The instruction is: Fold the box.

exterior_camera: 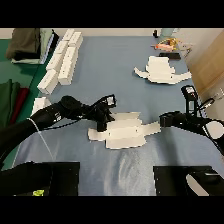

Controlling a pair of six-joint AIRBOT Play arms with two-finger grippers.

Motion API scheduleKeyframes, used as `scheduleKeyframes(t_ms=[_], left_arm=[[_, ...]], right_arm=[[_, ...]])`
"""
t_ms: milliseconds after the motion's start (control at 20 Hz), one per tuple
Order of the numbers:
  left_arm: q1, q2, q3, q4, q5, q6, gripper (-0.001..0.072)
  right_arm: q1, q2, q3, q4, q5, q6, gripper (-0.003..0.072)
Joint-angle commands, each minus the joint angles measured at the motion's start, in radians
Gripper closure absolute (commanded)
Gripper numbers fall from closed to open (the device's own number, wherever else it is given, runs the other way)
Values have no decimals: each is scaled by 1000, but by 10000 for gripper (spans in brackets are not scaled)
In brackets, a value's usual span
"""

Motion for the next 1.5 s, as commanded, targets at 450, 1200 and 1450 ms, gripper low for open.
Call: scheduleKeyframes(t_ms=[450, 1200, 1450], left_arm=[[-29, 3, -13, 8, -122, -37, 695], [-29, 3, -26, 14, -72, -76, 695], [-29, 3, -26, 14, -72, -76, 695]], right_arm=[[0, 0, 0, 4, 1, 0, 506], [16, 2, 26, 165, 151, -139, 686], [203, 2, 117, 195, 187, -238, 686]])
